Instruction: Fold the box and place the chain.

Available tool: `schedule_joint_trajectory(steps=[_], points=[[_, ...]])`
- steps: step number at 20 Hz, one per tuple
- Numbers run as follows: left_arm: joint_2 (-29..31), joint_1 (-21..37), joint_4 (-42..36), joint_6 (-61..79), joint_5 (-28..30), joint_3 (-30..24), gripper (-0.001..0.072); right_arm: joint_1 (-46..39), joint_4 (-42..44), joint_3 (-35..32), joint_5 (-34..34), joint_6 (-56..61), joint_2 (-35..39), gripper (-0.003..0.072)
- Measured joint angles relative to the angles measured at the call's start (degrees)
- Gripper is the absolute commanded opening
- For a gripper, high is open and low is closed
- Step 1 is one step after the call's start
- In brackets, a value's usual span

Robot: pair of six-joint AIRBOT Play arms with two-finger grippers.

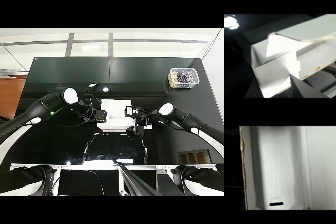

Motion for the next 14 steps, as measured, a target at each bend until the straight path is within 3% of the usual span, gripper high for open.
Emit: schedule_joint_trajectory(steps=[12, 14], points=[[0.0, -3.0, 3.3, -5.4, 2.5, 0.0, 0.0464, 0.0, 0.0, 0.0, 0.0, 0.0, 0.0, 0.046], [0.0, -3.5, 3.4, -6.3, 2.6, 0.0, 0.0412, 0.0, 0.0, 0.0, 0.0, 0.0, 0.0, 0.046]])
